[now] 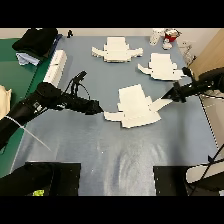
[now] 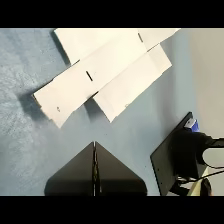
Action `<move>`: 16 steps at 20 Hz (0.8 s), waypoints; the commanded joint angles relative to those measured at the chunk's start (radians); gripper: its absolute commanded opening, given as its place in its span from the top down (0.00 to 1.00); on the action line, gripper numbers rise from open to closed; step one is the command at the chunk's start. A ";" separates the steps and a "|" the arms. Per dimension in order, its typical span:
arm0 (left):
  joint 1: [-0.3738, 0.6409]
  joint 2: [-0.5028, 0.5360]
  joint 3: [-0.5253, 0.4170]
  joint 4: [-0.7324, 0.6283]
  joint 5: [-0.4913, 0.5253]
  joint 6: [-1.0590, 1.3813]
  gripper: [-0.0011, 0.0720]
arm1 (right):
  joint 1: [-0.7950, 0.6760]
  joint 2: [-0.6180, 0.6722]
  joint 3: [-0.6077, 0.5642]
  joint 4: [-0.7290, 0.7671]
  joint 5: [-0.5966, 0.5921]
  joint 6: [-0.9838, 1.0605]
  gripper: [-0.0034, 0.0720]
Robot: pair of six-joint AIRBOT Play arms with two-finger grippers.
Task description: Fold the box.
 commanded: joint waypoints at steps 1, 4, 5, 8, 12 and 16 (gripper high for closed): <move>0.039 0.002 -0.002 0.061 -0.150 -0.008 0.97 | 0.151 0.158 -0.223 -0.021 0.171 0.095 0.95; 0.040 0.048 -0.050 0.108 -0.174 -0.008 0.97 | 0.241 0.352 -0.468 -0.069 0.317 0.143 0.95; 0.040 0.075 -0.074 0.111 -0.159 -0.008 0.97 | 0.263 0.416 -0.539 -0.080 0.378 0.172 0.95; 0.040 0.119 -0.102 0.122 -0.144 -0.006 0.97 | 0.288 0.485 -0.626 -0.092 0.406 0.180 0.57; 0.040 0.119 -0.102 0.122 -0.135 -0.004 0.74 | 0.289 0.457 -0.625 -0.097 0.352 0.177 0.53; 0.040 0.119 -0.102 0.115 -0.117 -0.004 0.37 | 0.304 0.434 -0.623 -0.018 0.327 0.017 0.58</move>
